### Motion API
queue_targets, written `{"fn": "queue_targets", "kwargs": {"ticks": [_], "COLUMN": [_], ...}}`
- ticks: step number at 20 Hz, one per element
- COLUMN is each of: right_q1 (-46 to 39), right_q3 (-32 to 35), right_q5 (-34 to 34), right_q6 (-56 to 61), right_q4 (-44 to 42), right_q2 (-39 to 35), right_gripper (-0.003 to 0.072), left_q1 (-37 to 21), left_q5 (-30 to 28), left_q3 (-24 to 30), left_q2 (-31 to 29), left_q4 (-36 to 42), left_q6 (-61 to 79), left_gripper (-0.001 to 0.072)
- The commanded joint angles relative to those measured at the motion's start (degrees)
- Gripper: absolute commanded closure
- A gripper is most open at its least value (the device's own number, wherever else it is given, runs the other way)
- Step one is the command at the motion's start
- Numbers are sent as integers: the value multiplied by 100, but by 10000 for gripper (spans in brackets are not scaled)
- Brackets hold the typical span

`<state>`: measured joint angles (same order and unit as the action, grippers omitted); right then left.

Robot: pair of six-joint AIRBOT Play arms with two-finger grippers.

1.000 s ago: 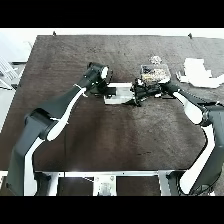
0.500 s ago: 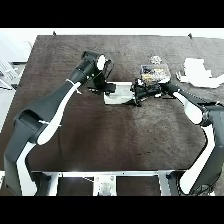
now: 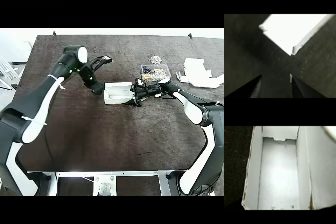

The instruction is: Fold the box and place the chain.

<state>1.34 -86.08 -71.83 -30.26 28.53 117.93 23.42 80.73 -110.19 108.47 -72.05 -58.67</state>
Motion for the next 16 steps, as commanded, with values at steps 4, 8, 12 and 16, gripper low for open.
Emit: {"fn": "queue_targets", "kwargs": {"ticks": [4, 8, 12, 16], "right_q1": [4, 2, 2, 2], "right_q3": [0, 0, 0, 0], "right_q5": [0, -2, 0, 0], "right_q6": [0, 0, 0, 0], "right_q4": [-2, -2, -2, -2], "right_q2": [-4, -4, -4, -4], "right_gripper": [110, 110, 110, 110], "left_q1": [-839, -973, -973, -973], "left_q5": [-1143, -1620, -1812, -1751], "left_q3": [1303, 1882, 1930, 1930], "left_q2": [-7, 98, 326, 433], "left_q4": [2350, 3150, 3580, 3654], "left_q6": [4658, 6166, 6734, 6957], "left_gripper": [324, -11, -11, -11]}}
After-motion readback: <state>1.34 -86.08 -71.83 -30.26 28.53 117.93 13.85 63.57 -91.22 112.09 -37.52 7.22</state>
